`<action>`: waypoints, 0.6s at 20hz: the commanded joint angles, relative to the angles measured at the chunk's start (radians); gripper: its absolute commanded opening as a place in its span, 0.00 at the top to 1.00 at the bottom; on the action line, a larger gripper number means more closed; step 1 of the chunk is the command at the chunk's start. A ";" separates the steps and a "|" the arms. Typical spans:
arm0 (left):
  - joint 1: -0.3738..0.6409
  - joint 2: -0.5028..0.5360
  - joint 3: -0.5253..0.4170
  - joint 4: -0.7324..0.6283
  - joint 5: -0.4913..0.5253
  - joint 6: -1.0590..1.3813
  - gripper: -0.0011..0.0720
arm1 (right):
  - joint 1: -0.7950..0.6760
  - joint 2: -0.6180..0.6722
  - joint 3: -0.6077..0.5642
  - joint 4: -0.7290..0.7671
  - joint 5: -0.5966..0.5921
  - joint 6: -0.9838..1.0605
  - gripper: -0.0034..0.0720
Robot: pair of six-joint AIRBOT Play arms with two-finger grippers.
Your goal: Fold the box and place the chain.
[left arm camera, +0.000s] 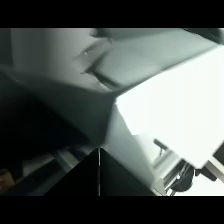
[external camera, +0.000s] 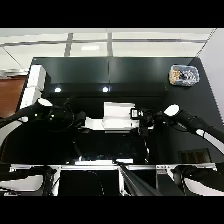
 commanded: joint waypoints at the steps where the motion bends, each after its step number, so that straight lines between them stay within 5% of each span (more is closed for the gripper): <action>1: -0.058 -0.018 0.053 -0.052 -0.037 0.061 0.95 | 0.001 0.000 0.001 0.000 0.000 0.000 0.31; 2: -0.053 -0.018 0.070 -0.052 -0.059 0.078 0.92 | 0.001 0.000 0.001 0.000 0.000 0.000 0.31; 3: -0.051 -0.018 0.086 -0.051 -0.084 0.079 0.62 | 0.001 0.000 0.001 0.000 0.000 0.000 0.31; 4: -0.050 -0.018 0.100 -0.050 -0.105 0.080 0.18 | 0.001 0.000 0.001 0.000 0.000 0.000 0.31; 5: -0.051 -0.018 0.113 -0.050 -0.119 0.079 0.03 | 0.001 0.000 0.001 0.000 0.000 0.000 0.31; 12: -0.146 -0.018 0.212 -0.021 -0.137 0.012 0.07 | 0.001 0.000 0.001 0.000 0.000 0.000 0.31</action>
